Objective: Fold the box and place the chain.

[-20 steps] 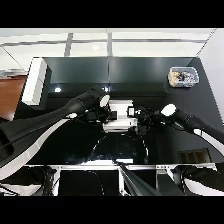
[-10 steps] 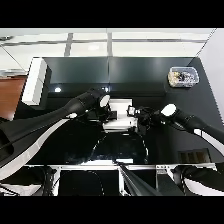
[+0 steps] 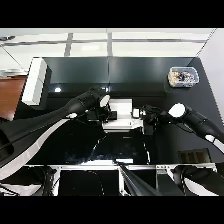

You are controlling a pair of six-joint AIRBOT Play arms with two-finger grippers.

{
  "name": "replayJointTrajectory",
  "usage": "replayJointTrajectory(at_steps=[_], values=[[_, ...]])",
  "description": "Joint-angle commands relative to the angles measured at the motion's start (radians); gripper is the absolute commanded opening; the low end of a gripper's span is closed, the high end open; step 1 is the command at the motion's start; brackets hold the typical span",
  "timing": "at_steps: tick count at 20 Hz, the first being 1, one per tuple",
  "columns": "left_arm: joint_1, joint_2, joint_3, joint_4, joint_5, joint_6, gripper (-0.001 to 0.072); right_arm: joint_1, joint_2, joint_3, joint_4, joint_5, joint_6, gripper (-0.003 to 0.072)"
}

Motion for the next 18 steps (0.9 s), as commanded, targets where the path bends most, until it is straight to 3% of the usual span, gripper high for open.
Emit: replayJointTrajectory(at_steps=[1, 2, 3, 10, 18], values=[[0.001, 0.000, 0.001, 0.000, -0.001, 0.002, 0.0027, 0.000, 0.013, 0.001, -0.004, 0.006, 0.002, 0.0354], [0.001, 0.000, 0.001, 0.000, -0.001, 0.002, 0.0027, 0.000, 0.013, 0.001, 0.002, 0.004, -0.003, 0.0271], [0.001, 0.000, 0.001, 0.000, -0.001, 0.002, 0.0027, 0.000, 0.013, 0.001, 0.023, 0.004, -0.009, 0.0238], [0.001, 0.000, 0.001, -0.001, -0.001, 0.002, 0.0027, 0.017, -0.034, 0.000, 0.202, -0.002, -0.040, 0.0238], [0.001, 0.000, 0.001, -0.001, -0.001, 0.002, 0.0027, 0.057, -0.087, 0.000, 0.254, -0.056, -0.039, 0.0238]])
